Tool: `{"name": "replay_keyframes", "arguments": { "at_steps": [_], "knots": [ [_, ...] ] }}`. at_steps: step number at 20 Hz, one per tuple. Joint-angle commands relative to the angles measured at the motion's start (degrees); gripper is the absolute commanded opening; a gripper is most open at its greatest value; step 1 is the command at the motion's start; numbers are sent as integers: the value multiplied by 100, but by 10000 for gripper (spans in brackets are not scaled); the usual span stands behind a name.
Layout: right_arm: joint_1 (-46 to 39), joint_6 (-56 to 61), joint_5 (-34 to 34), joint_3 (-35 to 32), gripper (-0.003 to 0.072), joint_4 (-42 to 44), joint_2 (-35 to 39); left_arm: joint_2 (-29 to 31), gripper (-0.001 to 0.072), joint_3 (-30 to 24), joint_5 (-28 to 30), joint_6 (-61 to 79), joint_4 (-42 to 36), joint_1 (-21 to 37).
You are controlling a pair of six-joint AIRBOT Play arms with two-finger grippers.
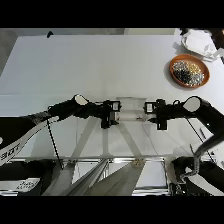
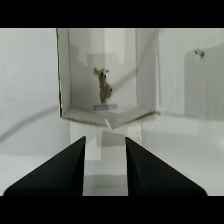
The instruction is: Fold the box and place the chain.
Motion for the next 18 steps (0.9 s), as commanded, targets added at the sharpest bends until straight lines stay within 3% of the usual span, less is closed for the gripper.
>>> {"name": "replay_keyframes", "arguments": {
  "at_steps": [1,6,18],
  "knots": [
    [254,-66,-463,-4,187,59,-170,4,314,0,0,-2,0,4],
    [256,-61,-332,-4,146,326,-170,4,314,0,0,0,0,4],
    [256,-111,-203,-7,145,833,-170,4,314,0,0,0,0,4]
  ]
}}
